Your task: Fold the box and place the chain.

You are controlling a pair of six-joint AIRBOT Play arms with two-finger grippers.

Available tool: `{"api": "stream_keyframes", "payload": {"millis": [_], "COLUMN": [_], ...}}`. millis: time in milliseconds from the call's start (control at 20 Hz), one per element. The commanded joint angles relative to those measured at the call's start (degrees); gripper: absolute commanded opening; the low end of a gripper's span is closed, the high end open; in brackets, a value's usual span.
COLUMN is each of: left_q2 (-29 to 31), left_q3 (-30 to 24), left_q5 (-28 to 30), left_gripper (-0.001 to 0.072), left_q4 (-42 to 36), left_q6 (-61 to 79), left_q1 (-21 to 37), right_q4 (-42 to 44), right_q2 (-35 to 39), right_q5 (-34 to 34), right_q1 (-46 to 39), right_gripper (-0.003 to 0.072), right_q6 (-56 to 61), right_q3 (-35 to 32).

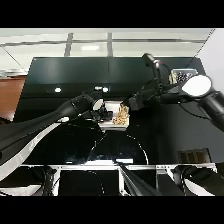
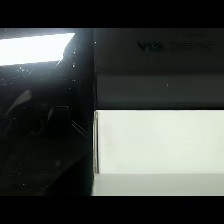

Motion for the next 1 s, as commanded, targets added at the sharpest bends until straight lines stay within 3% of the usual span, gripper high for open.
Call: {"api": "stream_keyframes", "payload": {"millis": [0,50,100,250,350,500,600,700,950], "left_q2": [-0.04,-0.04,-0.04,-0.04,-0.04,-0.04,-0.04,-0.04,-0.04], "left_q3": [-0.02,-0.02,-0.02,-0.02,-0.02,-0.02,-0.02,-0.02,0.22], "left_q5": [-0.02,0.0,0.0,-0.02,-0.02,-0.07,0.02,0.15,-0.07], "left_gripper": [0.0031,0.0031,0.0031,0.0031,0.0031,0.0031,0.0031,0.0031,0.0031], "left_q4": [0.02,0.0,0.0,0.0,-0.02,-0.02,-0.02,0.0,0.02], "left_q6": [0.0,0.0,0.0,0.0,0.0,-0.02,-0.02,0.02,0.0], "left_q1": [0.02,0.02,0.02,0.02,0.02,0.0,0.0,0.02,0.13], "right_q4": [-4.39,-4.52,-4.5,-5.4,-10.99,-32.59,-40.83,-39.01,-26.64], "right_q2": [-2.93,-2.93,-2.91,-1.53,1.42,6.34,8.13,9.11,9.18], "right_q5": [-1.88,-1.95,-1.7,2.91,9.46,25.24,31.23,29.99,18.34], "right_q1": [0.81,0.61,0.15,-3.26,-7.5,-13.0,-16.22,-19.04,-19.76], "right_gripper": [0.0027,0.0171,0.0256,0.0256,0.0256,0.0255,0.0255,0.0255,0.0254], "right_q6": [0.85,0.85,0.85,0.9,1.88,1.95,2.54,2.51,-0.81], "right_q3": [-0.85,-0.83,-0.83,-0.81,-0.83,-0.83,-1.44,-3.26,-6.97]}}
